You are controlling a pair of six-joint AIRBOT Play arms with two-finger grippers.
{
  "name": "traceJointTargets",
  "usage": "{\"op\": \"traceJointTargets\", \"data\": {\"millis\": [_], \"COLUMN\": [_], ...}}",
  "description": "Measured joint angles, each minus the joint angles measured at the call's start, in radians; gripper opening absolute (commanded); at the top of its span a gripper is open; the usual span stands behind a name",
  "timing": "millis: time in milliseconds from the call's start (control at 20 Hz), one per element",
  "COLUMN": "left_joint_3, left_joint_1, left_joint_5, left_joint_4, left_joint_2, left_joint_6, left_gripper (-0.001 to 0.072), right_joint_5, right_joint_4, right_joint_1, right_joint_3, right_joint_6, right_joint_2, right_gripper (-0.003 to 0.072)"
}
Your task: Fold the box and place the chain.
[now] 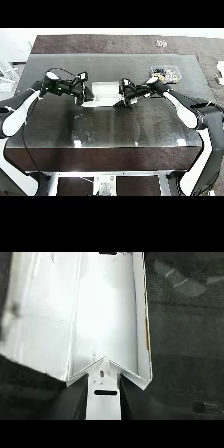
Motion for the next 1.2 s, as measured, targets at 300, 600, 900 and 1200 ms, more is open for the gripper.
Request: {"op": "traceJointTargets", "data": {"millis": [300, 600, 900, 1200], "left_joint_3": [0.0, 0.0, 0.0, 0.0], "left_joint_1": [-0.004, -0.004, -0.004, -0.005], "left_joint_5": [0.013, 0.022, 0.053, 0.074], "left_joint_4": [-0.038, -0.093, -0.127, -0.163], "left_joint_2": [-0.016, -0.03, -0.047, -0.063], "left_joint_6": [0.011, 0.042, 0.069, 0.093], "left_gripper": [0.045, 0.0541, 0.0539, 0.0539], "right_joint_5": [-0.001, -0.002, -0.004, -0.003], "right_joint_4": [0.0, 0.001, 0.002, 0.002], "right_joint_1": [0.0, -0.001, -0.001, -0.002], "right_joint_3": [0.0, 0.0, 0.0, 0.0], "right_joint_6": [-0.002, -0.002, -0.002, -0.003], "right_joint_2": [0.0, 0.0, 0.0, 0.0], "right_gripper": [0.0469, 0.0469, 0.0469, 0.0469]}}
